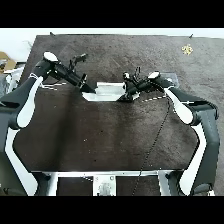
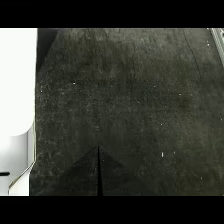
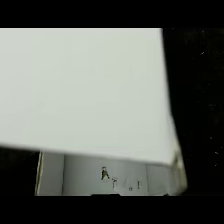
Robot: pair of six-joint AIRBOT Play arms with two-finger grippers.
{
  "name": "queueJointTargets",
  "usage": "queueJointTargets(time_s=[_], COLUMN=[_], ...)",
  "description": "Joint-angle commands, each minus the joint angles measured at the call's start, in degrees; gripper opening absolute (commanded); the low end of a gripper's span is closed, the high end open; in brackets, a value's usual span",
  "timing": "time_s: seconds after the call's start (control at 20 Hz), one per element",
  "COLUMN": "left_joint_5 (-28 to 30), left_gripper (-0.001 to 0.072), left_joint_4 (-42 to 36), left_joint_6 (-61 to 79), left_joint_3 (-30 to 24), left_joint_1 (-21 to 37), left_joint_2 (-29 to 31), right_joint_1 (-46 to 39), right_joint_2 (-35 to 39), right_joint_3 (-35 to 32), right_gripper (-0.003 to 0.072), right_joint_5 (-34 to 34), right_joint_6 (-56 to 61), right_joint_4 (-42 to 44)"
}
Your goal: Fold the box and place the chain.
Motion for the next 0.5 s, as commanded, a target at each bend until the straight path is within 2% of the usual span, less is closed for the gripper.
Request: queueJointTargets(time_s=[0.0, 0.25, 0.45], left_joint_5=[4.5, 17.97, 22.86], left_gripper=[0.001, 0.0009, 0.001], left_joint_4=[1.16, 1.95, 1.99], left_joint_6=[-0.61, 0.57, 0.48], left_joint_3=[0.0, 0.0, -0.02], left_joint_1=[-2.4, -3.8, -3.8], left_joint_2=[0.13, 0.0, -0.24], right_joint_1=[0.04, 0.04, 0.04], right_joint_2=[-0.04, -0.04, -0.04], right_joint_3=[-0.02, -0.02, -0.02], right_gripper=[0.0318, 0.0318, 0.0318], right_joint_5=[-0.04, -0.04, -0.04], right_joint_6=[0.02, 0.02, 0.02], right_joint_4=[0.04, 0.04, 0.04])
